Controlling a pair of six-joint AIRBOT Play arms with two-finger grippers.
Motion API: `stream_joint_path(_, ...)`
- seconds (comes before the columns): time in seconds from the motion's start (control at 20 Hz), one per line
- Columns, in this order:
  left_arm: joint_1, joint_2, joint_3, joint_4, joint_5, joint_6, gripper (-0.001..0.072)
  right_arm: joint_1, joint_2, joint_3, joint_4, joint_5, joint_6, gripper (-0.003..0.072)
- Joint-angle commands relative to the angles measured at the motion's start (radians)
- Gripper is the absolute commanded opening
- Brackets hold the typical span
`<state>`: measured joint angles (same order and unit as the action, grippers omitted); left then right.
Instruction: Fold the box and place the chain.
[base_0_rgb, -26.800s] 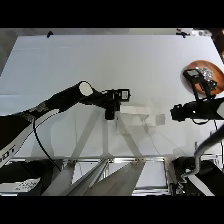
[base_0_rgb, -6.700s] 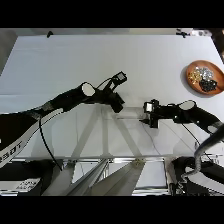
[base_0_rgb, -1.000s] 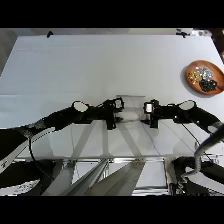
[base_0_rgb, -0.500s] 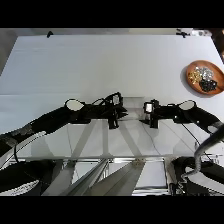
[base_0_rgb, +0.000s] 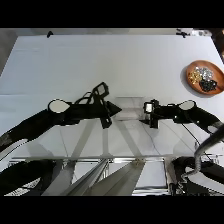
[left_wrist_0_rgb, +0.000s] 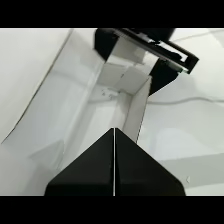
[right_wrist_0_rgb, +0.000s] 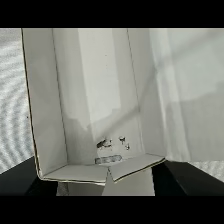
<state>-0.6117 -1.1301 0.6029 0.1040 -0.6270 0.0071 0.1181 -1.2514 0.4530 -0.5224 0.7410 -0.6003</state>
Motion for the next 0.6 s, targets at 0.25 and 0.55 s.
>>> stream_joint_path(0.25, 0.368, 0.192, -0.170, 0.230, -0.029, -0.803, 0.0006, 0.000, 0.000, 0.000, 0.000, 0.000, 0.000, 0.0567)
stream_joint_path(0.55, 0.444, -0.006, -0.170, 0.401, -0.169, -1.007, 0.0006, 0.000, 0.000, 0.000, 0.000, 0.000, 0.000, 0.0567)
